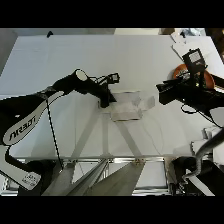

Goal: Fold the box and place the chain.

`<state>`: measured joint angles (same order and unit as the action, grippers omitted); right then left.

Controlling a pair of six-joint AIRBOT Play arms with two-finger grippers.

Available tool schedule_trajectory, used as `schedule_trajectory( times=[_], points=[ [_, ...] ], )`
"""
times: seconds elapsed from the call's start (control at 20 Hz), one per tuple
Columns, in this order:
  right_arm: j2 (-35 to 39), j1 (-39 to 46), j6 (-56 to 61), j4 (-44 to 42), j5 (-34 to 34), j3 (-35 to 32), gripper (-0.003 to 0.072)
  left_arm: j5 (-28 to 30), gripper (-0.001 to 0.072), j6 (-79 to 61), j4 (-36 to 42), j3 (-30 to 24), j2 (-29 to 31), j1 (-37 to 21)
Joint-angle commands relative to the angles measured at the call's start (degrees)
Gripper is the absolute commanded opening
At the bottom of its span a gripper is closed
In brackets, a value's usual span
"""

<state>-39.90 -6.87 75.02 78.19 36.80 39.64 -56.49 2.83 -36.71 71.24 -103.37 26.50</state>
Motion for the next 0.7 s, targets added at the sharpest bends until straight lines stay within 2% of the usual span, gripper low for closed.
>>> schedule_trajectory(
  times=[0.0,0.25,0.35,0.45,0.55,0.65],
  points=[
    [-0.1,0.0,0.0,-0.2,0.0,0.0,0.0289,-0.3,0.0009,0.0,-0.2,0.0,-0.2,0.0],
    [0.1,0.0,-5.3,-1.3,0.3,0.2,0.0302,-0.3,0.0015,0.0,-0.2,0.0,-0.2,0.0],
    [1.2,0.0,-14.3,-3.9,1.2,0.4,0.0423,-0.3,0.0015,0.0,-0.2,0.0,-0.2,0.0],
    [2.5,0.0,-22.4,-5.2,5.0,0.9,0.0472,-0.3,0.0015,0.0,-0.2,0.0,-0.2,0.0],
    [3.0,0.0,-27.0,-5.6,11.2,1.0,0.048,-0.3,0.0015,0.0,-0.2,0.0,-0.2,0.0],
    [3.0,-0.1,-33.9,-11.0,18.6,1.0,0.0479,-0.3,0.0015,0.0,-0.2,0.0,-0.2,0.0]
  ],
)
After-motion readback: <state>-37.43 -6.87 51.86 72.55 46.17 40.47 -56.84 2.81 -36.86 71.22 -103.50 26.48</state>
